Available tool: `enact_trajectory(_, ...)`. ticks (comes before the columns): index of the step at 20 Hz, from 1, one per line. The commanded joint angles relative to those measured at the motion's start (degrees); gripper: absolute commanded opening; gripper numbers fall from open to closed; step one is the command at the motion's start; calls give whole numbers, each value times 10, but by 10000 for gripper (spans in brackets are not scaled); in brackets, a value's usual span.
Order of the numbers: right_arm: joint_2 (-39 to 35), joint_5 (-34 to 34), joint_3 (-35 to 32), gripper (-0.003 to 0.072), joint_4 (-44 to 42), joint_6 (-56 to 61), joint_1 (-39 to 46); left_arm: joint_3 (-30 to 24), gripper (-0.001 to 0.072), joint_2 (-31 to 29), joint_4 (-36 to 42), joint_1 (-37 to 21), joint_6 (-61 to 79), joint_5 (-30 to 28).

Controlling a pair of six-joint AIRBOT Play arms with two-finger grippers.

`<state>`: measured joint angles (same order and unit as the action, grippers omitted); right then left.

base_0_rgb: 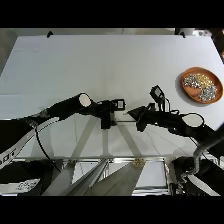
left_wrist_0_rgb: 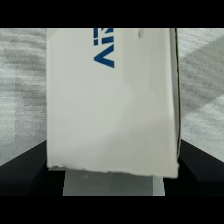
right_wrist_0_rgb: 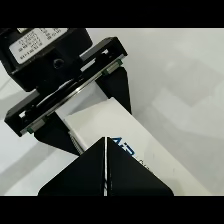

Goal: Fold the box and place the chain.

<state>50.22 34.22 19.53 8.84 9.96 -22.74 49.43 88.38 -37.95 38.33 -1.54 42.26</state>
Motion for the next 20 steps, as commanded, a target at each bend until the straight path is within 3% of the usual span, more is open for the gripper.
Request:
enact_trajectory(1,20,8,-9,4,-33,-46,0,0,392,0,0,0,0,0)
enact_trajectory(9,85,55,-10,4,-30,-75,0,0,392,0,0,0,0,0)
enact_trajectory(20,86,-2,-49,4,-16,-90,0,0,392,0,0,0,0,0)
